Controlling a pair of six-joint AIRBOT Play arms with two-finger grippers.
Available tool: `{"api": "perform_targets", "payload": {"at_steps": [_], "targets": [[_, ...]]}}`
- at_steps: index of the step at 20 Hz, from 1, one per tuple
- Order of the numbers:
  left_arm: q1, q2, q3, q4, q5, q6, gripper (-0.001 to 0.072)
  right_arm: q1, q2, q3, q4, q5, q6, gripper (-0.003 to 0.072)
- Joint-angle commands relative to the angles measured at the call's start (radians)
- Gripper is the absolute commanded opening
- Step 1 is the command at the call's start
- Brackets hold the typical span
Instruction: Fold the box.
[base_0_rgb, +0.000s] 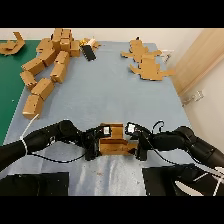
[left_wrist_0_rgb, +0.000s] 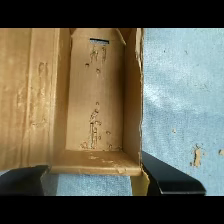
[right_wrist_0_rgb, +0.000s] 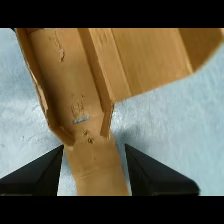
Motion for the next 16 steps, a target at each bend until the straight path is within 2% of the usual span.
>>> {"api": "perform_targets", "payload": {"at_steps": [1, 2, 3, 4, 5, 7, 8, 16], "targets": [[0.001, 0.0, 0.0, 0.0, 0.0, 0.0, 0.0523, 0.002, -0.043, -0.002, 0.07, 0.056, -0.117, 0.0572], [0.001, 0.0, 0.0, 0.0, 0.0, 0.0, 0.0523, 0.002, -0.043, -0.002, 0.085, 0.056, -0.137, 0.0541], [0.001, 0.0, 0.0, 0.0, 0.0, 0.0, 0.0523, 0.002, -0.043, -0.001, 0.101, 0.052, -0.151, 0.0386], [0.001, 0.0, 0.0, 0.0, 0.0, 0.0, 0.0523, 0.003, -0.043, -0.002, 0.114, 0.049, -0.161, 0.0312], [0.001, 0.0, 0.0, 0.0, 0.0, 0.0, 0.0523, 0.003, -0.043, -0.002, 0.13, 0.05, -0.162, 0.0279], [0.001, 0.0, 0.0, 0.0, 0.0, 0.0, 0.0523, 0.008, -0.047, -0.002, 0.139, 0.051, -0.162, 0.0277], [0.001, 0.0, 0.0, 0.0, 0.0, 0.0, 0.0523, 0.015, -0.052, -0.002, 0.137, 0.056, -0.168, 0.0214], [0.001, 0.0, 0.0, 0.0, 0.0, 0.0, 0.0523, 0.066, -0.086, -0.002, 0.137, 0.138, -0.191, 0.0212]]}}
